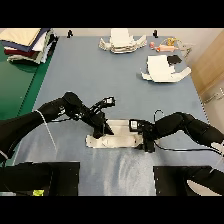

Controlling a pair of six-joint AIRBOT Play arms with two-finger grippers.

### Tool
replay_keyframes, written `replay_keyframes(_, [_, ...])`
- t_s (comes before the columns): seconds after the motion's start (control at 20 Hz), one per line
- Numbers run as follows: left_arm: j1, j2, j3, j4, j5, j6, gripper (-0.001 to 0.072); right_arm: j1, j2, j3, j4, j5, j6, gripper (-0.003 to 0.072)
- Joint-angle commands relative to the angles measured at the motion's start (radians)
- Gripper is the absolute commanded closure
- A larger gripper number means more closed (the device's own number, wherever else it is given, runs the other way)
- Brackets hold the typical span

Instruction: Fold the box.

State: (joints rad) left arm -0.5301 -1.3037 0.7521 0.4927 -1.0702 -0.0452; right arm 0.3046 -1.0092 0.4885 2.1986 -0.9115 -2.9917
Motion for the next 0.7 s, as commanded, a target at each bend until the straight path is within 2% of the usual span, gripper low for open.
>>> replay_keyframes(0.0, [0.000, 0.000, 0.001, 0.000, 0.001, 0.000, 0.0693, 0.000, -0.001, -0.008, 0.003, 0.041, -0.013, -0.0034])
replay_keyframes(0.25, [0.000, 0.000, 0.001, 0.000, 0.001, 0.000, 0.0693, 0.000, -0.002, -0.030, 0.001, 0.090, -0.013, -0.0023])
replay_keyframes(0.3, [0.000, 0.000, 0.001, 0.000, 0.001, 0.000, 0.0693, 0.000, -0.002, -0.035, 0.001, 0.095, -0.013, -0.0003])
replay_keyframes(0.35, [0.000, 0.000, 0.001, 0.000, 0.001, 0.000, 0.0693, 0.000, -0.002, -0.039, 0.000, 0.098, -0.013, 0.0066])
replay_keyframes(0.6, [0.000, 0.000, 0.001, 0.000, 0.001, 0.000, 0.0693, 0.000, -0.002, -0.056, 0.002, 0.123, -0.013, 0.0079])
replay_keyframes(0.65, [0.000, 0.000, 0.001, 0.000, 0.001, 0.000, 0.0693, 0.000, -0.002, -0.059, 0.001, 0.125, -0.013, 0.0161])
